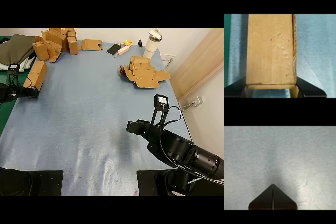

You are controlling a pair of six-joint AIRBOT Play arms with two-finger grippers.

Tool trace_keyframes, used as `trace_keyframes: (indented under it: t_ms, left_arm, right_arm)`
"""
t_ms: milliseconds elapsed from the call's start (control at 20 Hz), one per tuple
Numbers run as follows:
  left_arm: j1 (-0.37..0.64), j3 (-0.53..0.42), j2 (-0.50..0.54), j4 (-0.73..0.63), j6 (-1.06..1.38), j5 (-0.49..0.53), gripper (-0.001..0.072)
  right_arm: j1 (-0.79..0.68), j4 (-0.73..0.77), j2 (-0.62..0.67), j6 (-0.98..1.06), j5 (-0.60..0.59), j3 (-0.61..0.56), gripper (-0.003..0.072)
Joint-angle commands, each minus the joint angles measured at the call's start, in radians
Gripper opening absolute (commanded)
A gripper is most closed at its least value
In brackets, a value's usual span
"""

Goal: Fold the box.

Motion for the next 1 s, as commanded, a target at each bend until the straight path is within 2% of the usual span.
trace_keyframes:
  t_ms: [0, 200, 250, 300, 350, 500, 700, 850, 900, 950]
  left_arm:
    - [0.002, 0.020, -0.027, 0.049, -0.026, 0.021, 0.0467]
    - [0.002, 0.020, -0.026, 0.067, -0.026, 0.004, 0.0471]
    - [0.002, 0.020, -0.026, 0.067, -0.026, -0.011, 0.0503]
    - [0.002, 0.020, -0.026, 0.066, -0.027, -0.025, 0.0678]
    - [0.004, 0.021, -0.025, 0.071, -0.048, -0.043, 0.0695]
    - [0.033, 0.053, -0.013, 0.178, -0.166, -0.163, 0.0695]
    - [0.065, 0.126, 0.023, 0.484, -0.395, -0.360, 0.0695]
    - [0.062, 0.157, 0.079, 0.530, -0.411, -0.522, 0.0694]
    - [0.053, 0.162, 0.103, 0.530, -0.412, -0.571, 0.0651]
    - [0.044, 0.167, 0.125, 0.526, -0.416, -0.623, 0.0329]
  right_arm:
    - [0.000, -0.016, -0.001, 0.010, 0.020, 0.002, 0.0005]
    - [0.000, -0.016, -0.001, 0.010, 0.020, 0.002, 0.0005]
    - [0.000, -0.016, -0.001, 0.010, 0.021, 0.002, 0.0005]
    - [0.000, -0.016, -0.001, 0.010, 0.020, 0.002, 0.0005]
    - [0.000, -0.016, -0.001, 0.010, 0.020, 0.002, 0.0005]
    - [0.000, -0.014, 0.000, 0.010, 0.021, 0.002, 0.0005]
    - [0.000, -0.007, -0.001, 0.010, 0.028, 0.002, 0.0005]
    - [0.000, 0.002, -0.002, 0.008, 0.052, 0.002, 0.0005]
    - [0.000, 0.006, -0.009, 0.005, 0.057, 0.002, 0.0005]
    - [-0.006, 0.014, -0.022, -0.001, 0.057, 0.002, 0.0005]
